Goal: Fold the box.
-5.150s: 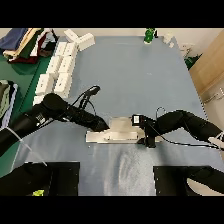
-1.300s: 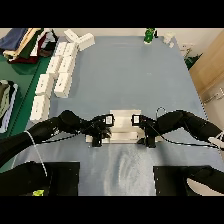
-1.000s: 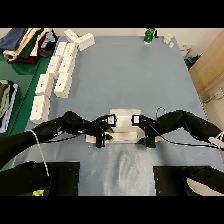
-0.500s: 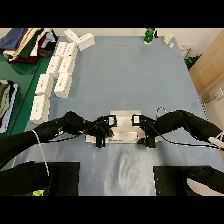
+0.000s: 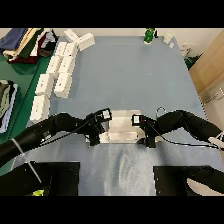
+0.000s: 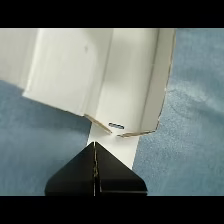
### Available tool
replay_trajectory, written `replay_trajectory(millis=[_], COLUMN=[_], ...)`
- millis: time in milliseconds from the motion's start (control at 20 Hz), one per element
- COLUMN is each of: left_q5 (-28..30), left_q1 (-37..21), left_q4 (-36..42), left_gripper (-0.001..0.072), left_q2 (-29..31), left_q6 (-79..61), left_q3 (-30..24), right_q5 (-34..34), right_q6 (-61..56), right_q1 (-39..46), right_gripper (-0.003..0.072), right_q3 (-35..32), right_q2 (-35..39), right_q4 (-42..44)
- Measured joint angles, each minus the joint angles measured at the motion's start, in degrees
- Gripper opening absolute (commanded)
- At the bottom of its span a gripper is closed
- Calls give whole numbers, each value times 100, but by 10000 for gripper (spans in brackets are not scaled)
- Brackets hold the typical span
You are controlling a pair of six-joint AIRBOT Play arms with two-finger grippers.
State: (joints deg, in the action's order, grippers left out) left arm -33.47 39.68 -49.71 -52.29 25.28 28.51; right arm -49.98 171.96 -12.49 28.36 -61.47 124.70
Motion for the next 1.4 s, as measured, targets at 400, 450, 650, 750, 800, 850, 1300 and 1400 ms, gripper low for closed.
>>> replay_trajectory(millis=[400,450,650,750,800,850,1300,1400], left_q5=[-850,-944,-1325,-1449,-1475,-1512,-1558,-1532], left_q1=[-1276,-1497,-2214,-2365,-2420,-2455,-2210,-1980], left_q4=[-1113,-1147,-1228,-1213,-1147,-1062,214,350], left_gripper=[13,12,12,12,12,13,12,13], left_q2=[533,507,402,369,348,321,-2,-72], left_q6=[5342,5657,6378,6474,6470,6400,5257,5154], left_q3=[-103,-138,-313,-389,-417,-437,-608,-636], right_q5=[0,0,0,0,0,0,0,0], right_q6=[0,0,0,0,0,0,0,4], right_q1=[0,0,0,0,0,0,0,0], right_gripper=[525,525,525,525,525,525,525,525], right_q3=[0,0,0,0,0,0,0,0], right_q2=[0,0,0,0,0,0,0,0], right_q4=[0,0,0,2,0,0,0,0])
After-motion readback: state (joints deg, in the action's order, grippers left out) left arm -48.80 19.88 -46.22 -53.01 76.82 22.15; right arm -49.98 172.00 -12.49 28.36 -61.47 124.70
